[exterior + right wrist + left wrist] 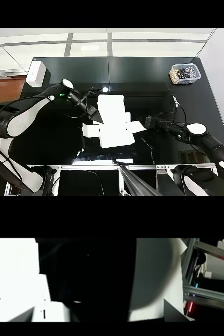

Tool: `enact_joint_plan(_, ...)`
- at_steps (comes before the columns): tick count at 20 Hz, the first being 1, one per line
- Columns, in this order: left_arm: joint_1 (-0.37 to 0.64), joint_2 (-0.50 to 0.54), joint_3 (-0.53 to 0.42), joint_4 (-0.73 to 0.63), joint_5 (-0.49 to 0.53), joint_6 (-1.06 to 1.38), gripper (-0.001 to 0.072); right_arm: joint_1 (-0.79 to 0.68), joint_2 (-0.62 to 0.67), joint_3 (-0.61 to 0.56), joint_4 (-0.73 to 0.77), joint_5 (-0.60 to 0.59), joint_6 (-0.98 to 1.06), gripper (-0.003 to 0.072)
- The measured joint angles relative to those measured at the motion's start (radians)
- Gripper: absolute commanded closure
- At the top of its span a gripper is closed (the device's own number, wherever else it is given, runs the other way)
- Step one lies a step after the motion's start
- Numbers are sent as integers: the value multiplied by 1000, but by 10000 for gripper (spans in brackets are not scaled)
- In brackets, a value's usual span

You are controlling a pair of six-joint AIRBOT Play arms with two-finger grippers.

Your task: Fold the box and place the chain.

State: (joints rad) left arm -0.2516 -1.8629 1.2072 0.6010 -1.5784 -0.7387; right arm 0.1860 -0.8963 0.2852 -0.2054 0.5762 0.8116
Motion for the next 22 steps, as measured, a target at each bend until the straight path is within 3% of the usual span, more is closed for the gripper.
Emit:
enact_joint_plan(3,5,25,2,8,-1,1,684,-42,2,59,-128,53,1,125)
enact_joint_plan(6,3,121,-49,16,35,27,684,-126,3,197,-391,216,32,126)
enact_joint_plan(9,-6,300,-218,-33,182,161,682,-190,3,330,-644,380,50,126)
enact_joint_plan(12,-12,467,-397,-127,382,476,681,-219,3,395,-809,459,54,126)
enact_joint_plan(16,-50,535,-470,-143,546,741,681,-229,3,424,-856,487,58,126)
enact_joint_plan(22,-185,525,-438,45,743,863,681,-192,3,421,-846,504,-53,126)
